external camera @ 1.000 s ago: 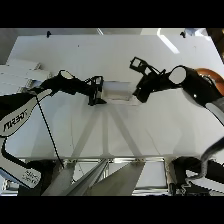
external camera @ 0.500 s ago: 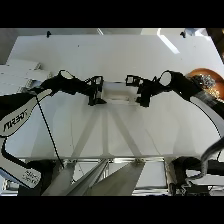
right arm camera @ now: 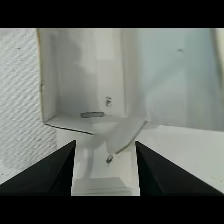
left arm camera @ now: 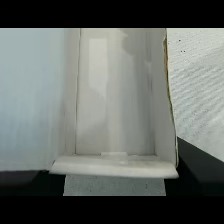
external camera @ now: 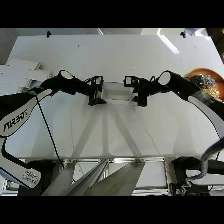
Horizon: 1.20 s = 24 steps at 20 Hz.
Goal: Fold the box and place the chain.
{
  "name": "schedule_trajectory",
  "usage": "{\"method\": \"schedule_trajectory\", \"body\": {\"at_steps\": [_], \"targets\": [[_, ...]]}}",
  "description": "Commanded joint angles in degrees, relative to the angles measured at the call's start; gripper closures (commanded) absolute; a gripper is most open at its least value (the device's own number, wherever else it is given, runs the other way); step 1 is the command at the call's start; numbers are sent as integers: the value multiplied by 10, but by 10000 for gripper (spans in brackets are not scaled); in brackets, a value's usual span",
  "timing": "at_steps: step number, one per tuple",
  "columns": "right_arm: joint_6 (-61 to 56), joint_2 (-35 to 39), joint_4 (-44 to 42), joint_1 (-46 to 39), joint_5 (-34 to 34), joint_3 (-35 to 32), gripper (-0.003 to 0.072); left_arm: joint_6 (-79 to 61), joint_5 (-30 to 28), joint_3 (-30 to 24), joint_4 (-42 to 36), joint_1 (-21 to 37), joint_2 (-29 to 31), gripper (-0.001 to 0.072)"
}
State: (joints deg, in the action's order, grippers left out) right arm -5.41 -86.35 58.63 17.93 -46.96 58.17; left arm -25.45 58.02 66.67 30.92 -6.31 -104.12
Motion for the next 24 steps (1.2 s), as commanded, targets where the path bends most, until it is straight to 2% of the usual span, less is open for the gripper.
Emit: {"method": "schedule_trajectory", "body": {"at_steps": [1, 2, 4, 8, 12, 14, 16, 17, 19, 20, 22, 24], "targets": [[42, 0, -7, 0, -38, 0, 311, 0, 0, 0, 0, 0, 0, 414], [42, 0, -8, 0, -39, 0, 316, 0, 0, 0, 0, 0, 0, 414], [43, 0, -14, 0, -37, 0, 400, 0, 0, 0, 0, 0, 0, 414], [44, 0, -49, 3, -15, 0, 405, 0, 0, 0, 0, 0, 0, 414], [44, 0, -51, 21, 31, 0, 469, 0, 0, 0, 0, 0, 0, 414], [44, 0, -52, 28, 46, 0, 474, 0, 0, 0, 0, 0, 0, 414], [44, -1, -62, 30, 49, 0, 542, 0, 0, 0, 0, 0, 0, 414], [44, -1, -65, 30, 50, 0, 542, 0, 0, 0, 0, 0, 0, 414], [44, -1, -79, 30, 53, 0, 513, 0, 0, 0, 0, 0, 0, 414], [44, -1, -90, 30, 57, 0, 450, 0, 0, 0, 0, 0, 0, 414], [44, -1, -108, 30, 64, 0, 277, 0, 0, 0, 0, 0, 0, 414], [44, -1, -109, 30, 65, 0, 264, 0, 0, 0, 0, 0, 0, 414]]}}
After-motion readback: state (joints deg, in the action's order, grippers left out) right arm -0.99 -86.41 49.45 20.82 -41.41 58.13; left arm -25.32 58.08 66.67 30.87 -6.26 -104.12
